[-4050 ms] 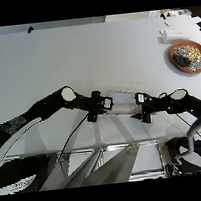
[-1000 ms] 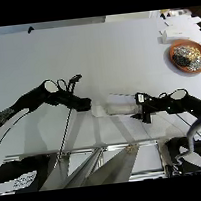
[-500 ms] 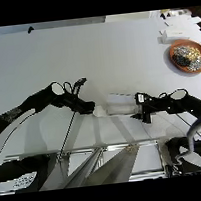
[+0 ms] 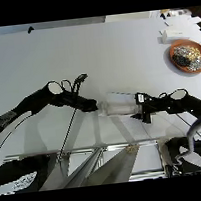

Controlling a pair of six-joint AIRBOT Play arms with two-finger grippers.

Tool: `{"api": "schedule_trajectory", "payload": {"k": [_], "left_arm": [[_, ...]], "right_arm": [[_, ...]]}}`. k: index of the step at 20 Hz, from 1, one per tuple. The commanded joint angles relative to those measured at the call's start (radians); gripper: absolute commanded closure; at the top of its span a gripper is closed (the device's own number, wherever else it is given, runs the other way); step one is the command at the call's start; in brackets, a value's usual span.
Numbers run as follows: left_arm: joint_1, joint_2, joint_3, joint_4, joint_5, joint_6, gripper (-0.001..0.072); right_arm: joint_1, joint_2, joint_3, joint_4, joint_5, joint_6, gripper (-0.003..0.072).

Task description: Fold the box and place the chain.

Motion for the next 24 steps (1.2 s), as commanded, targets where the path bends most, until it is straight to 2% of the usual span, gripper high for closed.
{"api": "schedule_trajectory", "payload": {"k": [1, 3, 5, 6, 7, 19, 22, 24], "left_arm": [[-0.024, 0.008, 0.001, -0.055, 0.011, 0.027, 0.0658], [-0.037, 0.008, 0.002, -0.075, 0.024, 0.029, 0.0646], [-0.047, 0.008, 0.002, -0.09, 0.034, 0.029, 0.0551], [-0.053, 0.008, 0.002, -0.097, 0.036, 0.029, 0.0473], [-0.06, 0.008, 0.002, -0.103, 0.038, 0.029, 0.0426], [-0.09, 0.018, 0.018, -0.101, 0.06, 0.028, 0.0406], [-0.12, 0.018, 0.025, -0.072, 0.066, 0.008, 0.0189], [-0.143, 0.018, 0.042, 0.002, 0.086, -0.072, 0.0188]], "right_arm": [[0.0, 0.001, 0.0, 0.0, 0.0, 0.0, 0.0276], [0.0, 0.001, 0.0, 0.0, 0.0, 0.0, 0.0276], [0.0, 0.001, 0.0, 0.0, 0.0, 0.0, 0.0276], [0.0, 0.0, 0.0, 0.0, 0.0, 0.0, 0.0276], [0.0, 0.001, 0.0, 0.0, 0.001, 0.0, 0.0276], [0.0, 0.001, 0.0, 0.0, 0.0, 0.0, 0.0276], [0.0, 0.0, 0.0, 0.0, 0.0, 0.0, 0.0276], [0.0, 0.001, 0.0, 0.0, 0.0, 0.0, 0.0276]]}}
